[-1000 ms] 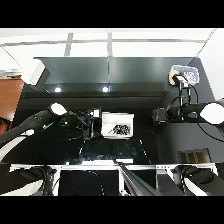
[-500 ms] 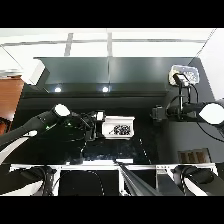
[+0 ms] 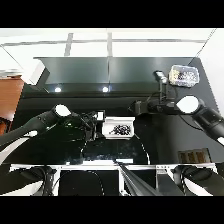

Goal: Fold the box and place the chain.

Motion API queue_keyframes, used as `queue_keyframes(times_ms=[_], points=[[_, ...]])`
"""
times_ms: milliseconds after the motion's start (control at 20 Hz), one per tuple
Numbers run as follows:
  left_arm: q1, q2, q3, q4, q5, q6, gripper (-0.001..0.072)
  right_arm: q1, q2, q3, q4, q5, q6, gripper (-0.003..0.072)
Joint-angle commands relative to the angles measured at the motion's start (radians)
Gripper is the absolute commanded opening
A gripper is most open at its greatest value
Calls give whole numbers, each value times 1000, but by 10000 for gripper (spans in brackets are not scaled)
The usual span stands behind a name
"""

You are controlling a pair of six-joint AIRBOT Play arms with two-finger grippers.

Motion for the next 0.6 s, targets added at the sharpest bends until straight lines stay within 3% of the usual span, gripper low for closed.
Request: queue_keyframes(times_ms=[0, 300, 550], points=[[0, -1, 1, 1, 2, 0, 405, 24, -48, 21, 133, 136, -482, 666], [0, -1, 1, 1, 2, 0, 405, 63, -58, 46, 54, 238, -837, 666], [0, -1, 1, 1, 2, 0, 405, 130, -72, 46, -8, 284, -935, 666]])
